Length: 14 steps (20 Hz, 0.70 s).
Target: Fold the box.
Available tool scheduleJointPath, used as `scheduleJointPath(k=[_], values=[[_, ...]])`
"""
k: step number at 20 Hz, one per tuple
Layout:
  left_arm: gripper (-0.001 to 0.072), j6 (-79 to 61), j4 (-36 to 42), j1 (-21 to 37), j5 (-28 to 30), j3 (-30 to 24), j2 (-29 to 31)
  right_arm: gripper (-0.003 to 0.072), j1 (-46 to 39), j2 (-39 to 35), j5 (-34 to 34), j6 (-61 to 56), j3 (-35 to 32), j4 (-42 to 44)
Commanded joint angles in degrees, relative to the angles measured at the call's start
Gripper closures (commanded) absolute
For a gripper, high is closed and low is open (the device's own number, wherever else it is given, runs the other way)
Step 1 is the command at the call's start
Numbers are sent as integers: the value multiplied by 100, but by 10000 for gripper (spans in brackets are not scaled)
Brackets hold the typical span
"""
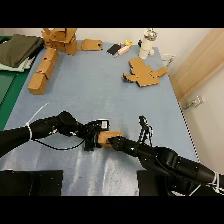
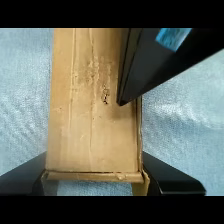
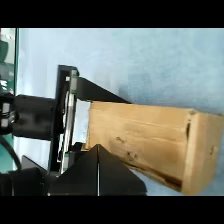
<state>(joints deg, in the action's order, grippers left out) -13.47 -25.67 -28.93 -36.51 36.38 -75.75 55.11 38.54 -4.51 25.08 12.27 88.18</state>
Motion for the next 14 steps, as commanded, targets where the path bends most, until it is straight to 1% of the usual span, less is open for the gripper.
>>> scheduleJointPath(k=[1, 3, 4, 5, 6, 7, 8, 9, 11, 14], values=[[165, -2, -7, -2, 2, 4, 2, 684, 0, -535, -2280, -2, 761, -1064], [165, -2, -7, -2, 2, 4, 2, 683, -37, -664, -4535, 0, 1467, -1718], [165, -2, -7, -2, 2, 4, 2, 682, -101, -640, -5729, 0, 1808, -1989], [165, -2, -7, -2, 2, 4, 2, 682, -184, -577, -6760, 2, 2081, -2249], [165, -2, -7, -2, 2, 4, 2, 682, -304, -509, -7475, 61, 2262, -2387], [165, -2, -7, -2, 2, 4, 2, 681, -461, -433, -7925, 208, 2382, -2378], [165, -2, -7, -2, 2, 4, 2, 682, -636, -354, -8122, 317, 2446, -2249], [165, -2, -7, -2, 2, 4, 2, 682, -796, -291, -8120, 402, 2450, -2068], [165, -2, -7, -2, -2, 4, 2, 681, -1021, -116, -8048, 457, 2450, -1792], [165, -2, -7, -2, 0, 4, 2, 681, -1045, 140, -7775, 455, 2452, -1679]])
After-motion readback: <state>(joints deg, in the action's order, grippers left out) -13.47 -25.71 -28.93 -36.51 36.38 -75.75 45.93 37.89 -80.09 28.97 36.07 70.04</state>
